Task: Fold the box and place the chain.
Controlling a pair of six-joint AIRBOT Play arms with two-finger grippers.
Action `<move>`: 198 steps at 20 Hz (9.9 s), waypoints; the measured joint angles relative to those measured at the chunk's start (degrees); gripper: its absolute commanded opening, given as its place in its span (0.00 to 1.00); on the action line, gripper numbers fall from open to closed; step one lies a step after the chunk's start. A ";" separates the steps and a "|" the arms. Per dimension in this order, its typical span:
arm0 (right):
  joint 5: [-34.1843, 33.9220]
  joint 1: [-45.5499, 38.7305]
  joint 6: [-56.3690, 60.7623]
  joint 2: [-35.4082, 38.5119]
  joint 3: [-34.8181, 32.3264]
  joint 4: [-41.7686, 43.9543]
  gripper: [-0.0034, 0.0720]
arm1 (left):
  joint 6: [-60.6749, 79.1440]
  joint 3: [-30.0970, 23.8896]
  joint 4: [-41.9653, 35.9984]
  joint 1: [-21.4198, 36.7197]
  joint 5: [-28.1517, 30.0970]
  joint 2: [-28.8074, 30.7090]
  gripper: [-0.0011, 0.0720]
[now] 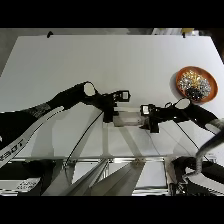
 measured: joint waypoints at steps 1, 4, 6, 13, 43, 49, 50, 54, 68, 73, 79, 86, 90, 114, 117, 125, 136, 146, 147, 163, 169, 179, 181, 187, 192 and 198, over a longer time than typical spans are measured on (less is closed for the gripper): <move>0.44 0.04 -0.13 -0.02 0.00 -0.11 0.50 | 0.00 -0.04 0.66 0.00 -0.76 0.02 0.39; 0.52 0.07 -0.37 0.00 -0.02 -0.17 0.50 | -0.02 0.00 1.16 0.07 -1.44 1.40 0.50; 0.28 0.07 -0.24 0.00 -0.02 0.13 0.50 | -1.09 -0.02 2.78 0.07 -2.05 3.04 0.50; -0.20 0.04 0.13 -0.02 -0.02 0.07 0.50 | -17.27 -0.02 17.97 0.04 -9.60 11.91 0.03; -0.20 0.04 0.09 -0.02 -0.02 0.17 0.50 | -59.45 -0.11 24.55 -11.10 22.14 3.48 0.02; -0.20 0.04 0.02 -0.02 -0.02 0.04 0.50 | -60.00 -0.13 27.63 -10.19 13.66 9.51 0.02; -0.20 0.04 0.02 -0.02 -0.02 0.02 0.50 | -60.00 -0.13 28.55 -10.12 11.06 11.13 0.02; -0.22 0.04 0.04 -0.02 -0.02 0.02 0.50 | -57.59 -0.83 29.00 -10.03 1.68 14.67 0.02; -0.20 0.04 0.04 -0.02 -0.02 0.07 0.50 | -35.65 -12.68 23.32 -7.43 1.38 16.00 0.39; -0.20 0.04 0.11 -0.02 -0.02 0.07 0.50 | -21.99 -14.05 20.06 -7.10 7.13 16.00 0.39; -0.17 0.04 0.09 -0.02 -0.02 0.07 0.50 | -11.72 -16.55 14.64 -7.32 9.09 16.00 0.19; -0.17 0.04 0.07 -0.02 -0.02 0.07 0.50 | -9.16 -17.49 11.15 -7.50 14.03 16.00 0.19; -0.17 0.04 0.07 -0.02 -0.02 0.09 0.50 | -9.14 -17.55 9.92 -7.48 12.41 16.00 0.19; -0.09 0.02 -0.11 -0.02 -0.02 0.02 0.50 | -18.32 -17.62 15.30 -4.96 11.93 16.00 0.41; -0.09 0.04 -0.09 -0.02 -0.02 0.04 0.50 | -20.17 -17.62 17.09 -4.07 10.47 16.00 0.41; -0.15 0.02 0.04 -0.02 -0.02 0.04 0.50 | -0.35 -17.62 11.41 -4.87 13.33 15.50 0.38; -0.17 0.02 0.11 -0.02 -0.02 0.09 0.50 | 3.61 -17.62 4.81 -7.39 17.07 12.48 0.21; -0.15 0.02 -0.13 0.00 -0.02 0.04 0.50 | 2.45 -17.62 -0.11 -9.57 19.15 12.33 0.50; -0.15 0.02 -0.11 -0.02 -0.02 0.02 0.50 | 2.05 -17.62 -0.28 -9.68 19.17 12.33 0.50; -0.22 0.02 0.13 0.00 -0.02 0.11 0.50 | -34.36 -17.62 13.81 -4.13 6.91 27.39 0.02; -0.20 0.04 0.11 0.00 -0.02 0.09 0.50 | -68.43 -19.15 21.84 3.21 -0.98 31.04 0.02; -0.20 0.04 0.09 -0.02 -0.02 0.09 0.50 | -81.48 -23.28 8.37 5.11 3.37 18.21 0.02; -0.20 0.04 0.07 0.00 -0.02 0.09 0.50 | -81.64 -23.37 5.95 4.72 4.13 16.96 0.02; -0.20 0.04 0.07 -0.02 -0.02 0.09 0.50 | -77.53 -22.53 -1.22 2.95 5.46 15.96 0.03; -0.17 0.04 0.07 0.00 -0.02 0.07 0.50 | -76.11 -19.98 -3.13 1.42 5.86 17.31 0.07; -0.17 0.04 0.07 -0.02 -0.02 0.07 0.50 | -75.76 -18.88 -3.50 0.66 5.99 19.52 0.17</move>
